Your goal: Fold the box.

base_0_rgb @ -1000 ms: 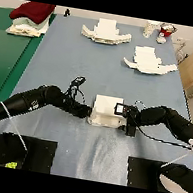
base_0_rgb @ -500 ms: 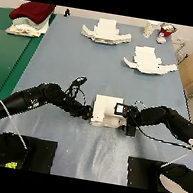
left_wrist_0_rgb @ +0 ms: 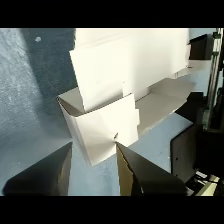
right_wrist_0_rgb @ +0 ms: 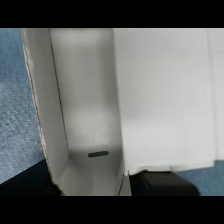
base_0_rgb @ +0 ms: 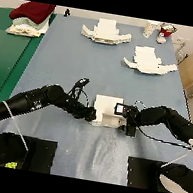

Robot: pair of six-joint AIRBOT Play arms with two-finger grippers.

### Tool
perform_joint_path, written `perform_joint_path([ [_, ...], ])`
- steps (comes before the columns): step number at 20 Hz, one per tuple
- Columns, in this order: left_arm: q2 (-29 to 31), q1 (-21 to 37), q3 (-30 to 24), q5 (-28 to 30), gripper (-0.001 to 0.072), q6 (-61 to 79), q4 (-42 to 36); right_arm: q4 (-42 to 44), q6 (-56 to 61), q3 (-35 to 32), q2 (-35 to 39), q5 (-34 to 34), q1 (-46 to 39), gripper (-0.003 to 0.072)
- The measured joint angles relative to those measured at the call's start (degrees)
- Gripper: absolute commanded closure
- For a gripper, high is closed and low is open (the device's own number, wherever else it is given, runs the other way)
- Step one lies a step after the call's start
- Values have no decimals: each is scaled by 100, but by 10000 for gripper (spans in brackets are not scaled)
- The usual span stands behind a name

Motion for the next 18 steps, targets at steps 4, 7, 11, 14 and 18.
perform_joint_path([
  [4, -201, -269, 184, 103, 291, -588, 280, 0, 2, 0, 0, 0, -2, 196],
  [7, -282, -459, 455, 107, 290, -1405, 951, 0, 2, 0, 0, 0, 0, 196],
  [11, -579, -774, 914, -216, 291, -2564, 1976, 0, 2, 0, 0, 0, 0, 196],
  [14, -920, -1021, 1303, -544, 291, -3248, 2601, 0, 0, 0, 0, 0, 0, 196],
  [18, -1368, -1342, 1786, -1060, 291, -3770, 3106, 0, 2, 0, 0, 0, -2, 196],
])
